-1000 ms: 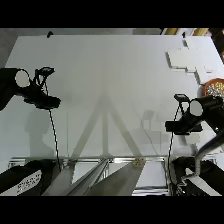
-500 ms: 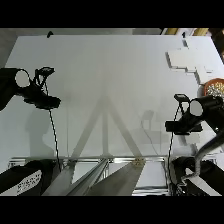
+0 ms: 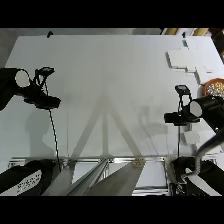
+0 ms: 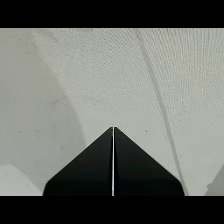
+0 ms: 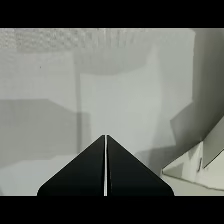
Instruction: Fold the box and place the chain.
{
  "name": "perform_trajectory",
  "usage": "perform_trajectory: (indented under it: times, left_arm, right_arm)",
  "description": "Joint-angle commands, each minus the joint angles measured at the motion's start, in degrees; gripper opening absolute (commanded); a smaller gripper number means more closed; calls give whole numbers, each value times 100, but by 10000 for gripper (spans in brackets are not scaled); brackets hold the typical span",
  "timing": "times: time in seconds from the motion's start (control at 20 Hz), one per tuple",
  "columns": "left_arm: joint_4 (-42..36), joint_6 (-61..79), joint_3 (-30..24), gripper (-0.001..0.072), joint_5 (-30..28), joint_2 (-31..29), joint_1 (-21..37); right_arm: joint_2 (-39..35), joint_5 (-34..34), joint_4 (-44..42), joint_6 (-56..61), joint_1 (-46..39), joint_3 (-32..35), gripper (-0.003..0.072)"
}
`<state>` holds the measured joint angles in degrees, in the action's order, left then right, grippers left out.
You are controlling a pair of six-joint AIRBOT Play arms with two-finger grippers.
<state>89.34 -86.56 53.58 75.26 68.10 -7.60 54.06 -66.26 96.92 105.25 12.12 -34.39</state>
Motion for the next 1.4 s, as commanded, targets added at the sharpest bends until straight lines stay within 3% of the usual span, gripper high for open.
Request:
perform_trajectory:
  times: [0.0, 0.25, 0.35, 0.65, 0.75, 0.8, 0.85, 1.0, 1.15, 1.35]
  left_arm:
    - [2, 0, 0, 8, 0, -2, 0]
    - [2, 0, 0, 8, 0, -2, 0]
    - [2, 0, 0, 8, -2, -2, 0]
    - [2, 0, -2, 8, 0, -2, 0]
    - [4, 0, -2, 8, 0, -2, 0]
    - [2, 0, -2, 8, 0, -2, 0]
    - [2, 0, 0, 8, 0, -2, 0]
    - [2, 0, 0, 8, 0, -2, 0]
    - [4, 0, 0, 8, 0, -2, 0]
    - [2, 0, 0, 8, 0, -2, 0]
  right_arm:
    - [-26, 348, 706, -505, -4, -68, 18]
    - [-37, -820, 2603, -2337, -76, -221, 19]
    - [-37, -743, 3773, -1816, -573, -221, 18]
    - [-24, 24, 3576, -1698, -3617, -221, 46]
    - [90, 411, 3121, -1904, -4367, -221, 236]
    - [199, 472, 2900, -2315, -4610, -221, 478]
    - [332, 485, 2837, -2494, -4754, -221, 538]
    - [636, 575, 2844, -2634, -5036, -221, 512]
    - [776, 997, 2870, -2833, -5147, -223, 359]
    - [1176, 1182, 3209, -2555, -5147, -245, 304]
